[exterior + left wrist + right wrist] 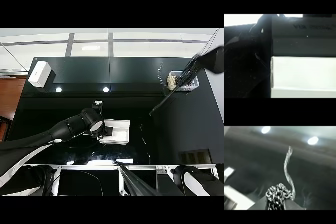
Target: Fold the box and place the chain.
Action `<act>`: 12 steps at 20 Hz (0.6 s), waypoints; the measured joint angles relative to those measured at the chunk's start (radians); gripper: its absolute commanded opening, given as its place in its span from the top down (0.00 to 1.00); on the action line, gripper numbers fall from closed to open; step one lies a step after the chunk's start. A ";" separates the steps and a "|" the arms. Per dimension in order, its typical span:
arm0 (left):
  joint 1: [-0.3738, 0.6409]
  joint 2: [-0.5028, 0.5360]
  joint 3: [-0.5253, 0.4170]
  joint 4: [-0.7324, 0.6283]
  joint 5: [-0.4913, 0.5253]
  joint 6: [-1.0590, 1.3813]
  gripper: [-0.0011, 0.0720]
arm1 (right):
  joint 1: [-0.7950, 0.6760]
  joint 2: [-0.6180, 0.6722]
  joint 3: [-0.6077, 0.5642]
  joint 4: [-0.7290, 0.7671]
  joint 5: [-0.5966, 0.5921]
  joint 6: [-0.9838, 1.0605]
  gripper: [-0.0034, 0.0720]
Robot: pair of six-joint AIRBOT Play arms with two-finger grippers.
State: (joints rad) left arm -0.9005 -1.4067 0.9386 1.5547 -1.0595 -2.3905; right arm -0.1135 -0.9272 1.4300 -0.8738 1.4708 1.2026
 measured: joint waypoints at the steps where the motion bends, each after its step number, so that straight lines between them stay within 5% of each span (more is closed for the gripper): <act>1: 0.000 0.000 0.000 0.000 0.000 0.000 0.95 | 0.021 0.023 -0.046 0.018 0.010 -0.005 0.94; 7: 0.000 0.000 0.000 0.000 0.000 0.000 0.95 | 0.165 0.080 -0.261 0.081 0.051 -0.021 0.94; 12: 0.000 0.000 0.000 0.000 0.000 0.000 0.95 | 0.261 0.088 -0.322 0.107 0.063 -0.020 0.94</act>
State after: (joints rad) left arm -0.9005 -1.4067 0.9386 1.5547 -1.0599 -2.3909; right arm 0.1478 -0.8394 1.1084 -0.7666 1.5333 1.1828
